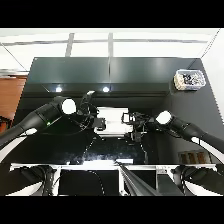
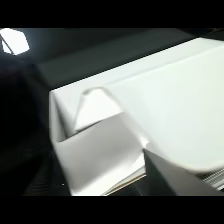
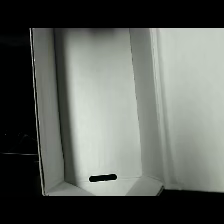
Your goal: Fold the box and place the chain.
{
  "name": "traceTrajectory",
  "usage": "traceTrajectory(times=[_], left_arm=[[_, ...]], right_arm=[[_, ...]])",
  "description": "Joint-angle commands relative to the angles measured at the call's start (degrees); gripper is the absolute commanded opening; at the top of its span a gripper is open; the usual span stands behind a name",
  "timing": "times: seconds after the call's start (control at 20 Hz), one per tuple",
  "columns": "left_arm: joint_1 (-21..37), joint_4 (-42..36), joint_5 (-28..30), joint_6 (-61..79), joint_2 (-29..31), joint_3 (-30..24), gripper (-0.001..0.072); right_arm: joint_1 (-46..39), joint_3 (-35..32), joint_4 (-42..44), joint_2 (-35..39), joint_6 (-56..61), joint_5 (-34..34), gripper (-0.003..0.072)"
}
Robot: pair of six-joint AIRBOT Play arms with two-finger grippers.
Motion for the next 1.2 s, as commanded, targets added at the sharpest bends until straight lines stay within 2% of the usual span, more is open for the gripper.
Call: traceTrajectory(times=[0.0,0.05,0.2,0.5,0.55,0.6,0.65,0.75,1.05,1.15], left_arm=[[-1.64,0.63,0.04,-0.98,0.0,1.29,0.0518],[-1.75,0.7,0.13,-1.14,0.0,1.4,0.0494],[-2.32,2.78,0.2,-5.01,0.0,1.42,0.0482],[-5.11,14.05,0.31,-16.06,-0.15,1.44,0.0481],[-5.38,14.67,0.46,-16.98,-0.31,1.44,0.0465],[-5.66,14.71,0.66,-17.59,-0.5,1.44,0.0382],[-5.81,14.71,1.22,-18.45,-0.85,1.44,0.0352],[-6.73,15.74,1.53,-21.9,-1.73,1.66,0.0351],[-12.31,27.43,-3.61,-30.05,-7.48,8.57,0.0351],[-12.59,28.63,-6.93,-32.41,-8.79,9.62,0.0351]], right_arm=[[0.04,0.0,0.0,-0.04,0.0,0.0,0.019],[0.04,0.0,0.0,-0.02,0.0,0.0,0.019],[0.04,0.0,0.0,-0.02,0.0,0.0,0.019],[0.04,0.0,0.0,-0.02,0.0,0.02,0.019],[0.04,0.0,0.0,-0.02,0.0,0.02,0.019],[0.04,0.0,0.0,-0.02,0.0,0.02,0.019],[0.04,0.0,0.0,-0.02,0.0,0.02,0.019],[0.04,0.0,0.0,-0.02,0.0,0.02,0.0191],[0.04,0.0,0.0,-0.02,0.0,0.02,0.019],[0.04,0.0,0.0,-0.02,0.0,0.02,0.019]])
